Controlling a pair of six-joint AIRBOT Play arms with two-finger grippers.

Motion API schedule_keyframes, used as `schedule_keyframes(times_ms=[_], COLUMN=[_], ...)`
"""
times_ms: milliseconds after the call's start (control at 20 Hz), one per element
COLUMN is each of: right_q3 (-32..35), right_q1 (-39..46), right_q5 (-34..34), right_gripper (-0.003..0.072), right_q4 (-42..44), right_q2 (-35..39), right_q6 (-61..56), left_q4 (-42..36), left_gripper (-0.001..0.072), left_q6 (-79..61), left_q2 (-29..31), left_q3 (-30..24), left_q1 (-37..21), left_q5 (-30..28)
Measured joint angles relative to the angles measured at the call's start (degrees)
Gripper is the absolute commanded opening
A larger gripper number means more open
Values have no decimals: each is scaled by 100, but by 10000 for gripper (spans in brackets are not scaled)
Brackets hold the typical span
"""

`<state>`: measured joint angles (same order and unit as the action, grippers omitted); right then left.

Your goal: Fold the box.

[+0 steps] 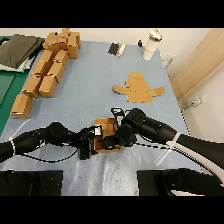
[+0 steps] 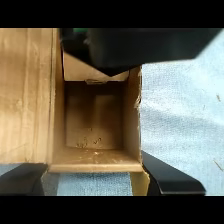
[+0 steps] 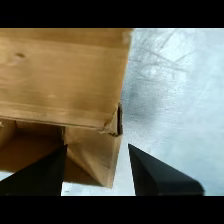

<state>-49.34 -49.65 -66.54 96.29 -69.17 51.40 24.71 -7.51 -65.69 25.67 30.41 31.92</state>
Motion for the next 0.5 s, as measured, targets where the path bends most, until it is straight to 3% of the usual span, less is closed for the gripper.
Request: schedule_keyframes(times_ms=[500], right_q3=[-208], right_q1=[22], right_q5=[-262], right_gripper=[585], right_q4=[44], right_q2=[-79], right_q6=[20], left_q4=[-9], left_gripper=[517], left_q6=[4], left_q2=[0], left_q3=[0], left_q1=[0], left_q5=[4])
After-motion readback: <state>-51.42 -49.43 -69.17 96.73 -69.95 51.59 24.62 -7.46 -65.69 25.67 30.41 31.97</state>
